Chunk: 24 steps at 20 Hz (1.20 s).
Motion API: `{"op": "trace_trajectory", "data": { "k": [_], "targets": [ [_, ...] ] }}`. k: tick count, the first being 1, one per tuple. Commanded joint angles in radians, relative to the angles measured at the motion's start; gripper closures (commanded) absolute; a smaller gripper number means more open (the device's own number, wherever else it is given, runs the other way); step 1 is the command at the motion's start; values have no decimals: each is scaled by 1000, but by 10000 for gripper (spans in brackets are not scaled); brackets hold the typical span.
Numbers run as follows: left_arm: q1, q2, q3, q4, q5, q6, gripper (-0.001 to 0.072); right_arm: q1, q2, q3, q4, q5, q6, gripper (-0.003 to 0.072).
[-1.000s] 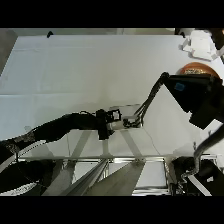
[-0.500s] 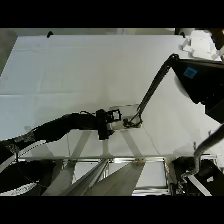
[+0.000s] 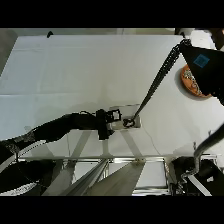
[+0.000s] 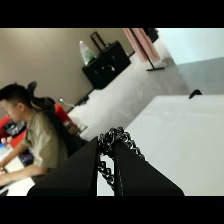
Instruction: Fold the box and place the chain.
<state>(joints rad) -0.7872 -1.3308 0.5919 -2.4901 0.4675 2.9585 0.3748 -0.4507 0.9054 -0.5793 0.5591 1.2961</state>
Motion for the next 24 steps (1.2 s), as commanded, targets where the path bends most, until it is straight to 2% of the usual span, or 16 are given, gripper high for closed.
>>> {"op": "trace_trajectory", "data": {
  "k": [1,4,9,12,16,19,24],
  "targets": [
    [0,0,0,0,0,0,378,1,-22,0,-72,98,0,675],
    [0,0,0,0,0,0,378,1,-95,0,-229,266,0,674],
    [0,0,0,0,0,0,378,1,-235,0,-269,412,-90,674],
    [0,0,0,0,0,0,378,1,-280,-1,-372,483,-100,674],
    [0,0,0,0,0,0,378,1,-296,-28,-411,502,-100,675],
    [0,0,0,0,0,0,378,1,-300,-133,-411,495,-102,676],
    [0,0,0,0,0,0,378,1,-302,-315,-359,362,-147,678]
  ]
}}
